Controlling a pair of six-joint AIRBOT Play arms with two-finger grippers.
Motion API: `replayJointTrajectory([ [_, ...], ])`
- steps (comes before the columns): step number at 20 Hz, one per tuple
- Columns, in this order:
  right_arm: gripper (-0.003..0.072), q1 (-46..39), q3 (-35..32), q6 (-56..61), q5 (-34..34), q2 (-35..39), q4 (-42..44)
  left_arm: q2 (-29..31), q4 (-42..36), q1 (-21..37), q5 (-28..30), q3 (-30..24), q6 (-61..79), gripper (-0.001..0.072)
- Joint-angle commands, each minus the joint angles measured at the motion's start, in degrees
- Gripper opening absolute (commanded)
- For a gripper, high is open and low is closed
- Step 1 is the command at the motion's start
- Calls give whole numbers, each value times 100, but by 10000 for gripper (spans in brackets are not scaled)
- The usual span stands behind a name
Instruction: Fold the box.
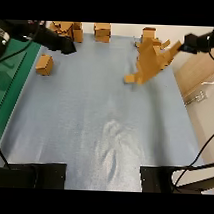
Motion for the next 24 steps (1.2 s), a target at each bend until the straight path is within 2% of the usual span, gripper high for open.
replayJointTrajectory([
  [1, 5, 645, -146, 673, -15, 527, 614, 2, -319, 719, -343, 2, -101, 456],
  [3, 5, 1049, -581, 702, -479, 531, 1220, 7, -621, 1121, -472, 2, -72, 456],
  [5, 5, 1504, -1272, 680, -1117, 540, 1412, 20, -651, 1447, -658, 0, -61, 456],
  [7, 5, 1961, -2330, 671, -1947, 636, 1602, 31, -680, 1681, -804, -9, -61, 456],
  [9, 3, 2262, -3609, 680, -3335, 966, 1753, 118, -782, 1834, -782, -129, -20, 455],
  [10, 3, 2280, -4293, 568, -3849, 1119, 2197, 162, -850, 1880, -787, -208, 57, 455],
  [11, 3, 2232, -4859, 192, -3982, 1176, 2730, 179, -883, 1891, -793, -262, 72, 455],
  [12, 3, 2153, -5259, -195, -3842, 1158, 3110, 179, -876, 1886, -800, -319, 79, 455],
  [15, 2, 1834, -6039, -396, -3764, 1141, 3180, 179, -1045, 1875, -793, -542, 96, 455],
  [18, 2, 1355, -6120, -737, -2870, 800, 3174, 179, -1040, 1840, -793, -704, 101, 455],
  [24, 3, 1095, -6120, -1106, -2371, 389, 3217, 136, -1019, 1523, -728, -813, 245, 455],
])
